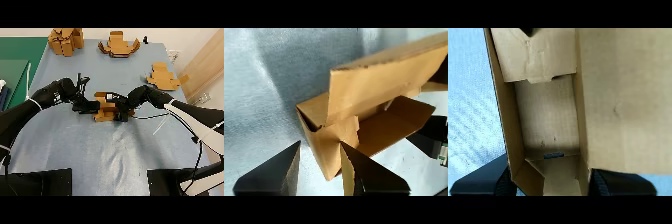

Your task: Fold the box.

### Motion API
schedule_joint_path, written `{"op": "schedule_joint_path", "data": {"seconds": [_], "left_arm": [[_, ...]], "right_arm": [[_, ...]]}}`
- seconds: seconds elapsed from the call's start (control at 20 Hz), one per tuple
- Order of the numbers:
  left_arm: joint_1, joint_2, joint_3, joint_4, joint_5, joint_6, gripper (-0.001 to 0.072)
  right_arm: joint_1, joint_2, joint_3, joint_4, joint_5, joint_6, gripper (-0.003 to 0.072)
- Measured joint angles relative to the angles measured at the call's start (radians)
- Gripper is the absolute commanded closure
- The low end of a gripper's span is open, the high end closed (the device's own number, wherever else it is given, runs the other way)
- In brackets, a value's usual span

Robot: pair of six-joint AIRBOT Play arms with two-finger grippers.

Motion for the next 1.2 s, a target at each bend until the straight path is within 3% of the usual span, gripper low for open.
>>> {"op": "schedule_joint_path", "data": {"seconds": [0.35,0.9,0.95,1.0,1.05,1.2], "left_arm": [[-0.069,-0.008,0.035,0.114,0.05,-0.171,0.033],[-0.204,-0.143,0.187,0.386,-0.091,-0.486,0.0332],[-0.212,-0.153,0.198,0.404,-0.099,-0.507,0.037],[-0.217,-0.16,0.207,0.419,-0.106,-0.523,0.0489],[-0.221,-0.166,0.215,0.439,-0.119,-0.537,0.0689],[-0.227,-0.175,0.229,0.472,-0.127,-0.561,0.0696]], "right_arm": [[0.0,0.0,0.0,-0.003,0.0,-0.002,0.0653],[0.0,0.0,0.0,-0.005,0.0,-0.003,0.0653],[0.0,0.0,0.0,-0.005,0.0,-0.003,0.0653],[0.0,0.0,0.0,-0.005,0.0,-0.002,0.0653],[0.0,0.0,0.0,-0.005,0.0,0.0,0.0653],[0.0,0.001,0.0,-0.007,-0.002,0.001,0.0653]]}}
